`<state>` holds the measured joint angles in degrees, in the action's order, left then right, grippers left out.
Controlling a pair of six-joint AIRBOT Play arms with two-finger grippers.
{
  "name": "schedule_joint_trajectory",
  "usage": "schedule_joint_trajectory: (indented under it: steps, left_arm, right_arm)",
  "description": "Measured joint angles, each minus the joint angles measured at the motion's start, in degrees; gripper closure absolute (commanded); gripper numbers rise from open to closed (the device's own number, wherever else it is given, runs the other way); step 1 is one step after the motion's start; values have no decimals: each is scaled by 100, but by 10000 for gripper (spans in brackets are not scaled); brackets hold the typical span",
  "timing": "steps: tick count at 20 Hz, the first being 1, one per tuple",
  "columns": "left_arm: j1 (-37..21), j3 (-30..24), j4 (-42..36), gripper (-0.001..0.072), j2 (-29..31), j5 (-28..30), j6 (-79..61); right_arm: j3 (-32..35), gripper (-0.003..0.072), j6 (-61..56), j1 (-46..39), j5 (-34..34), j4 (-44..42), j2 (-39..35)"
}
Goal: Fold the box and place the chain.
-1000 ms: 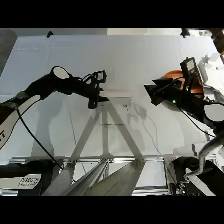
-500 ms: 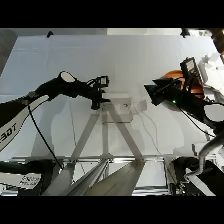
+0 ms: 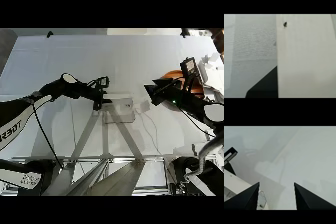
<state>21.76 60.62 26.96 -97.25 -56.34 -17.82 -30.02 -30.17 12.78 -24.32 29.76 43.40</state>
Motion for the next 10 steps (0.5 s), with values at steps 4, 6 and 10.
schedule_joint_trajectory:
  steps: [4,6,10]
  left_arm:
    - [0,0,17,701,-72,-7,-24]
    - [0,-2,35,701,-85,-2,-28]
    - [-2,-2,85,702,-76,20,-72]
  right_arm:
    - [0,226,0,0,-2,0,0]
    - [0,226,0,0,-2,0,0]
    - [0,226,2,0,33,0,0]
